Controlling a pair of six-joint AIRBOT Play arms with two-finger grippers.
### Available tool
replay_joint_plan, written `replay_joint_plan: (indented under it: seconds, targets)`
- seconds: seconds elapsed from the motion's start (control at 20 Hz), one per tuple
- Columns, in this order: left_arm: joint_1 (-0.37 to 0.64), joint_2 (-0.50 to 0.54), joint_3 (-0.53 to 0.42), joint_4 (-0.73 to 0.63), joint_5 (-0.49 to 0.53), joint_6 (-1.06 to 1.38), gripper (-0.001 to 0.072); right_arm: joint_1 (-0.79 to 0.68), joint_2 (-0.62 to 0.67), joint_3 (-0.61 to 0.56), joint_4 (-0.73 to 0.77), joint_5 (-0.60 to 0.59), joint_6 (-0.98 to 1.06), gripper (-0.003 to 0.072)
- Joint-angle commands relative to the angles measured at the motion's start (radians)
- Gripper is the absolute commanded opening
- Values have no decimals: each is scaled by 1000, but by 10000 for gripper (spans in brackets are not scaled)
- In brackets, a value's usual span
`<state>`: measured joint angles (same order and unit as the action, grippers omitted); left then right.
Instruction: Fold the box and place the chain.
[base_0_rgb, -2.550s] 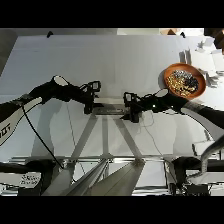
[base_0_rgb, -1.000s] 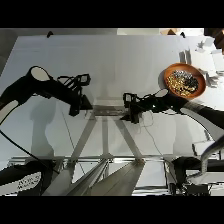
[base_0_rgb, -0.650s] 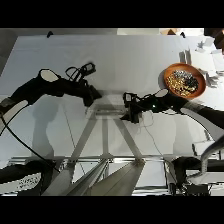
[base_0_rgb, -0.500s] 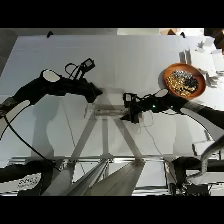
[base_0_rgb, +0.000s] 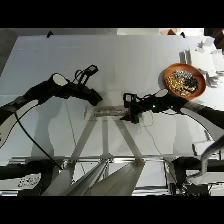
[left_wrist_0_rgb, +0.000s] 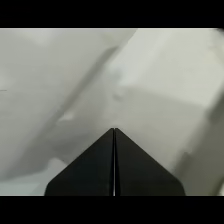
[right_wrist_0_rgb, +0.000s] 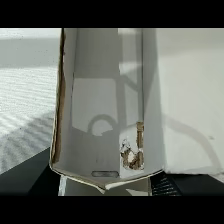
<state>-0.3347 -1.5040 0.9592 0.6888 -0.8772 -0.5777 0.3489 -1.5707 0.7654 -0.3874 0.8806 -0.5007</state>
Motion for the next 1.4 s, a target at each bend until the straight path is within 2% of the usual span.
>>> replay_joint_plan:
  seconds: [0.0, 0.15, 0.3, 0.55, 0.75, 0.85, 1.05, 1.3, 1.35]
  targets:
    - [42, 87, 0, 20, -68, -25, 4, 0, 0, 1, 2, -2, 2, 433]
    - [106, 164, 0, 78, -204, -25, 4, 0, 0, 1, 3, -2, 2, 433]
    - [114, 173, -3, 245, -341, 24, 4, 0, 0, 1, 2, -2, 2, 433]
    - [83, 134, -71, 343, -268, 35, 3, 0, 0, 1, 2, -3, 2, 433]
    - [31, 122, -74, 626, -240, -79, 2, 0, 0, 1, 2, -2, 2, 433]
    - [21, 118, -75, 699, -222, -117, 2, 0, 0, 1, 2, -2, 2, 433]
    - [-33, 126, -75, 695, -173, -80, 3, 0, 0, 1, 2, -2, 2, 433]
    - [-18, 203, -75, 384, -161, 253, 20, 0, 0, 1, 2, -2, 2, 433]
    - [-5, 209, -76, 354, -163, 282, 97, 0, 0, 1, 2, -2, 2, 433]
